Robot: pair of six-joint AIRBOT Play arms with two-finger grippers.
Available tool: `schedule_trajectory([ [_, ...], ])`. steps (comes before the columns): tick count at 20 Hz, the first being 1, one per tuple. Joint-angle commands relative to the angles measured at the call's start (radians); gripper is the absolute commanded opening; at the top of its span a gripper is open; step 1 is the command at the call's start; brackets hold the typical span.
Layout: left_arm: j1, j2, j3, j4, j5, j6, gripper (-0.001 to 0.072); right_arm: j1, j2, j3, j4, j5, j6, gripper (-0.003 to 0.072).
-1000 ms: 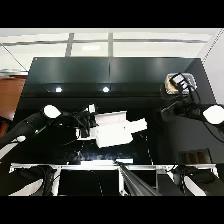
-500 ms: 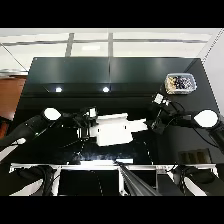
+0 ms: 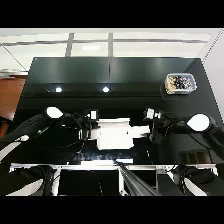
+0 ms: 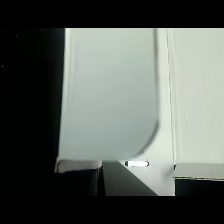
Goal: Fold the box and place the chain.
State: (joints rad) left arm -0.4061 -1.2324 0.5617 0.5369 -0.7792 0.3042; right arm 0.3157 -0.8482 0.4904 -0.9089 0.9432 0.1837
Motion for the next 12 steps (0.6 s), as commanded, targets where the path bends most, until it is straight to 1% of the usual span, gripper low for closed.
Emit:
schedule_trajectory([
  [1, 0.002, -0.003, 0.002, -0.002, -0.014, 0.002, 0.003, 0.086, -0.021, -0.039, 0.002, -0.068, -0.022, 0.0709],
  [2, 0.002, -0.003, 0.002, -0.002, -0.013, 0.002, 0.003, 0.102, -0.028, -0.042, 0.002, -0.083, -0.022, 0.072],
  [5, 0.002, -0.003, 0.002, -0.002, -0.013, -0.002, 0.0031, 0.142, -0.047, -0.042, 0.009, -0.077, -0.023, 0.072],
  [8, 0.002, -0.003, 0.002, -0.002, -0.009, -0.001, 0.0031, 0.17, -0.056, -0.046, 0.007, -0.043, -0.032, 0.0718],
  [12, 0.002, -0.003, 0.002, 0.005, -0.007, -0.001, 0.0031, 0.201, -0.056, -0.087, 0.007, -0.039, -0.036, 0.0718],
])
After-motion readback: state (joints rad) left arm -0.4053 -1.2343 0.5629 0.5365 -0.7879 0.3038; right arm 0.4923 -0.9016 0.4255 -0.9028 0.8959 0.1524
